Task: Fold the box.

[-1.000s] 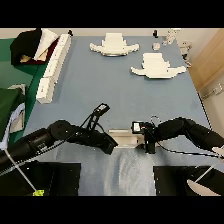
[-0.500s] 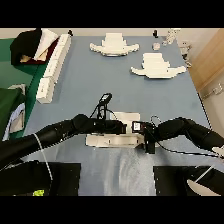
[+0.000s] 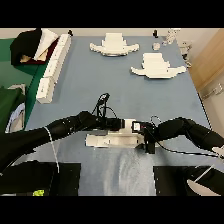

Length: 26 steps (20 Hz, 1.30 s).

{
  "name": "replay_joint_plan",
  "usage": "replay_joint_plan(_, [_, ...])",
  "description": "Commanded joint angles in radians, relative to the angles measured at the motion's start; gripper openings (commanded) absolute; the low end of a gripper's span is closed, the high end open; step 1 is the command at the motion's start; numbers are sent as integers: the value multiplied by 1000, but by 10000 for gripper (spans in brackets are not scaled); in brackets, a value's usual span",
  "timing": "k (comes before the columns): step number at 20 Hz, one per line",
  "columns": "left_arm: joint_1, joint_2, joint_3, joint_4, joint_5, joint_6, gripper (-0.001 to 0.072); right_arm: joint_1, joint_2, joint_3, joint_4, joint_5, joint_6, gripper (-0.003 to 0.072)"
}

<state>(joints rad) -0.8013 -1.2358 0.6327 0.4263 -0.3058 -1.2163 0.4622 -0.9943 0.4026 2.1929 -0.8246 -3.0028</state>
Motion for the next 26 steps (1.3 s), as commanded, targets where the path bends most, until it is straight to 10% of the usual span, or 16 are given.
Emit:
replay_joint_plan(1, [40,4,33,18,-134,64,14,1,0,0,-1,0,0,512])
replay_joint_plan(5, [156,145,92,111,-375,192,13,1,0,0,-1,0,0,512])
replay_joint_plan(10, [221,346,96,537,-653,303,13,1,0,0,-1,0,0,512])
replay_joint_plan(19, [264,381,17,536,-818,849,17,1,0,0,-1,0,0,512])
replay_joint_plan(21, [267,383,-61,470,-731,925,586,1,0,0,-1,0,0,512])
replay_joint_plan(26, [265,377,-200,373,-513,1107,656,1,0,0,-1,0,0,512])
